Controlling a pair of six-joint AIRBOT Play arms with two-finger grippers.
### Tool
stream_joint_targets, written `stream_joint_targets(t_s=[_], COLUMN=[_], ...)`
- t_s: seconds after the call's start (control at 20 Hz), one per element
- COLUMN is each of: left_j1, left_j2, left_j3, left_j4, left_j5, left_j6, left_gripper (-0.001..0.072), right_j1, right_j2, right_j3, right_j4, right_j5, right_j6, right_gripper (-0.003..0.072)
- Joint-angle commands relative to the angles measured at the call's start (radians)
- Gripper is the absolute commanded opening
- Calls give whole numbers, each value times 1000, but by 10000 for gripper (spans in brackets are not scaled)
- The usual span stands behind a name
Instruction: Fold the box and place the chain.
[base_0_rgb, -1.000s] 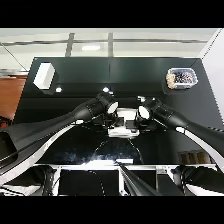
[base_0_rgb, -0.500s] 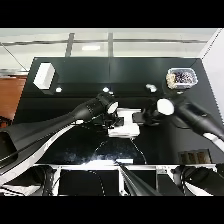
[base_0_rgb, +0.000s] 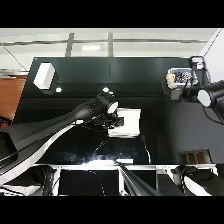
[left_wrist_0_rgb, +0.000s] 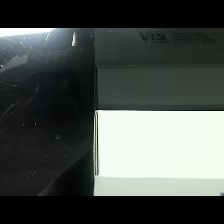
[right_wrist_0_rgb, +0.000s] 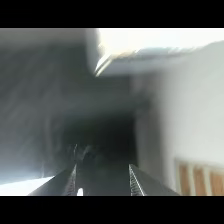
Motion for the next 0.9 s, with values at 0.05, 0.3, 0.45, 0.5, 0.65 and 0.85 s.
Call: stream_joint_targets(t_s=[0.05,0.3,0.45,0.5,0.65,0.85], left_j1=[15,35,40,42,42,42], left_j2=[-1,-1,-1,-1,-1,-1], left_j3=[0,0,0,0,0,0], left_j4=[0,0,0,0,0,-3], left_j5=[0,0,2,0,0,-3], left_j6=[0,0,0,0,0,0], left_gripper=[27,27,27,27,27,27], right_j1=[-197,-257,-258,-258,-265,-282], right_j2=[-233,-626,-787,-822,-864,-897], right_j3=[95,533,728,765,791,791], right_j4=[18,231,243,243,245,249], right_j5=[-236,-39,80,95,77,97], right_j6=[50,-123,-137,-144,-145,-145], right_gripper=[689,688,549,511,481,464])
